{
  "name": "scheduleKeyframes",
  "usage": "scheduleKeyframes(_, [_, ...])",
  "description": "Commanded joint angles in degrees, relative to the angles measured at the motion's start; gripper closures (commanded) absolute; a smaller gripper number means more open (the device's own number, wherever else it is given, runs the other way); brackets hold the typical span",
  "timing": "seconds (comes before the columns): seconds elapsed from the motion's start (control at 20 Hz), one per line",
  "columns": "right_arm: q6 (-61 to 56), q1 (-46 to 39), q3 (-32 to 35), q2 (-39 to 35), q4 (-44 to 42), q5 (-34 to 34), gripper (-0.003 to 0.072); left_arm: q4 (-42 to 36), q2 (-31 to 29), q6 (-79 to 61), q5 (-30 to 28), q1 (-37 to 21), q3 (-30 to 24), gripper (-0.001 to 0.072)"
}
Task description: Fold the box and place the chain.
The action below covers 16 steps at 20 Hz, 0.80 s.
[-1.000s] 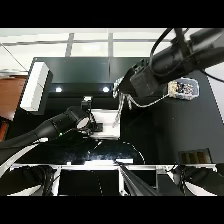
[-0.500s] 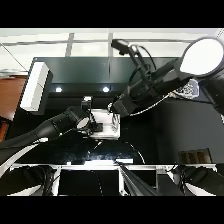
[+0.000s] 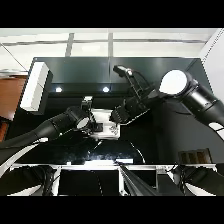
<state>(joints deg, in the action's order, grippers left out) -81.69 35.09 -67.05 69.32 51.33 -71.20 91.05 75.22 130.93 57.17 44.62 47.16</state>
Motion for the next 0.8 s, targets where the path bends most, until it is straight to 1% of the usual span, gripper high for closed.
scheduleKeyframes(0.0, [-0.4, 0.0, 4.2, 0.5, -1.8, 5.0, 0.0641, 0.0, 0.0, -0.7, 0.0, 0.0, 0.0, 0.0677])
scheduleKeyframes(0.1, [-0.4, 0.0, 4.2, 0.7, -1.1, 5.8, 0.0259, 0.0, 0.0, -0.7, 0.2, 0.0, 0.0, 0.0677])
scheduleKeyframes(0.15, [-0.4, -0.4, 4.2, 0.6, -0.1, 5.2, 0.0171, 0.0, 0.0, -0.7, 0.4, 0.0, 0.0, 0.0678])
scheduleKeyframes(0.25, [-0.4, -3.5, 4.2, -0.2, 2.3, 1.4, 0.0174, 0.0, 0.0, -0.7, 1.0, 0.0, 0.0, 0.0678])
scheduleKeyframes(0.35, [-0.4, -9.2, 4.2, -2.1, 5.3, -3.1, 0.0174, 0.0, 0.0, -0.7, 1.1, 0.0, 0.0, 0.0677])
scheduleKeyframes(0.45, [-1.5, -15.3, 4.3, -4.5, 12.6, -5.3, 0.0174, 0.0, 0.0, -0.7, 1.1, 0.0, 0.0, 0.0677])
scheduleKeyframes(0.55, [-8.0, -20.6, 4.8, -5.2, 22.7, -5.5, 0.0171, 0.0, 0.0, -0.7, 1.1, 0.0, 0.0, 0.0677])
scheduleKeyframes(0.6, [-11.9, -22.6, 5.9, -5.2, 27.2, -4.3, 0.0103, 0.0, 0.0, -0.7, 1.1, 0.0, 0.0, 0.0678])
scheduleKeyframes(0.65, [-13.5, -24.5, 7.8, -5.1, 29.9, -2.4, -0.0034, 0.0, 0.0, -0.7, 1.0, 0.0, 0.0, 0.0678])
scheduleKeyframes(0.75, [-14.2, -27.3, 11.9, -4.5, 29.3, 2.7, -0.0034, 0.0, 0.0, -0.7, 1.0, 0.0, 0.0, 0.0678])
